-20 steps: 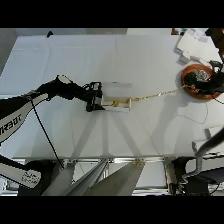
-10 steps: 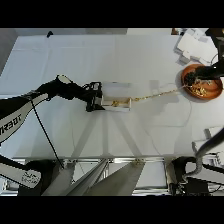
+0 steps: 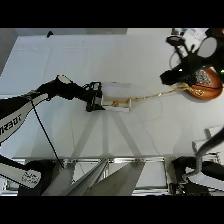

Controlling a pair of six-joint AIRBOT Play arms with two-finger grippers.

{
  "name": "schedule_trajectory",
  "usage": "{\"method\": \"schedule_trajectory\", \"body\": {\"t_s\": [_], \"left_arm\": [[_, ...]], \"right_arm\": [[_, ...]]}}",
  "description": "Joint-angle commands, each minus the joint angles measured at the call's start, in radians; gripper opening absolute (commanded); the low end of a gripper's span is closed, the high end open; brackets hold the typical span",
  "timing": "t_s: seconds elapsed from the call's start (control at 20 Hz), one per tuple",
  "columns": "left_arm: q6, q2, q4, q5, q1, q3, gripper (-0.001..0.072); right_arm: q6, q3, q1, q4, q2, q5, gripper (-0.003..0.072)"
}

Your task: Fold the box and place the chain.

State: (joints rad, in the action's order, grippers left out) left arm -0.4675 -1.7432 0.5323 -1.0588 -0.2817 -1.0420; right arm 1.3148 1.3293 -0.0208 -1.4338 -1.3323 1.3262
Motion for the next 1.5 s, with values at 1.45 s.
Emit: {"method": "schedule_trajectory", "body": {"t_s": [1.45], "left_arm": [[0.000, 0.000, 0.000, 0.000, 0.000, 0.000, 0.0278]], "right_arm": [[-0.260, 0.000, -0.307, 0.267, -0.048, -0.112, 0.0187]]}}
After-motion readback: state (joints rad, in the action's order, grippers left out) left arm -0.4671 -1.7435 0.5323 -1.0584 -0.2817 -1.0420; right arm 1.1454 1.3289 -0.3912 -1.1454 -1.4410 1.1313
